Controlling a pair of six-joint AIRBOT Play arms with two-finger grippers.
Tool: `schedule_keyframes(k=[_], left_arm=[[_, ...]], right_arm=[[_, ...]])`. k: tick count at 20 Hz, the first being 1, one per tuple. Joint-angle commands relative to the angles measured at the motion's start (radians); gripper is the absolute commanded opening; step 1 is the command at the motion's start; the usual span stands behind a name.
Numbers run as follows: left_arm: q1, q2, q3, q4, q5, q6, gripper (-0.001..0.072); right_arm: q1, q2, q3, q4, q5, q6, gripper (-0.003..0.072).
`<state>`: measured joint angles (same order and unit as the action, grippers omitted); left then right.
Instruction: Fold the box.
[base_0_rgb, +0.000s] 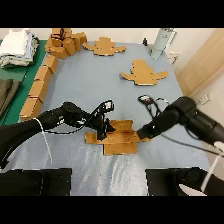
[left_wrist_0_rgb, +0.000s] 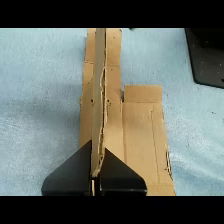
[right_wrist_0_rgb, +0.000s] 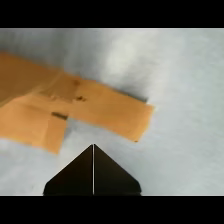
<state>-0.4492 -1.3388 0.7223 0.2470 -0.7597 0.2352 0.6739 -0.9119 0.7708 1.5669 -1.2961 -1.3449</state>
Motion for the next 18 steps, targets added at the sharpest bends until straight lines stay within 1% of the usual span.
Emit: schedule_keyframes(k=[1, 2, 3, 5, 6, 8, 12, 15, 18], left_arm=[[0.001, 0.001, 0.001, 0.0, 0.0, 0.0, 0.0012], [0.001, 0.001, 0.001, 0.0, 0.0, 0.0, 0.0012], [0.001, 0.001, 0.001, 0.0, 0.0, 0.0, 0.0012], [0.001, 0.001, 0.001, 0.0, 0.0, 0.0, 0.0013], [0.001, 0.001, 0.001, 0.0, 0.0, 0.0, 0.0012], [0.0, 0.001, 0.001, 0.0, -0.001, 0.0, 0.0012], [0.0, 0.001, 0.001, 0.0, -0.001, 0.0, 0.0013], [0.0, 0.001, 0.001, 0.0, -0.001, 0.0, 0.0012], [0.0, 0.001, 0.001, 0.0, -0.001, 0.0, 0.0013]], right_arm=[[0.331, 0.082, -0.073, -0.143, 0.035, 0.064, 0.0003], [0.423, 0.102, -0.125, -0.195, 0.087, 0.063, 0.0005], [0.491, 0.11, -0.175, -0.242, 0.138, 0.063, 0.0044], [0.566, 0.096, -0.261, -0.298, 0.236, 0.063, 0.0404], [0.573, 0.081, -0.293, -0.303, 0.284, 0.062, 0.0446], [0.572, 0.046, -0.315, -0.31, 0.336, 0.062, 0.0446], [0.572, -0.014, -0.315, -0.426, 0.419, 0.062, 0.0446], [0.572, -0.034, -0.314, -0.468, 0.436, 0.066, 0.044], [0.572, -0.016, -0.286, -0.528, 0.431, 0.122, 0.044]])
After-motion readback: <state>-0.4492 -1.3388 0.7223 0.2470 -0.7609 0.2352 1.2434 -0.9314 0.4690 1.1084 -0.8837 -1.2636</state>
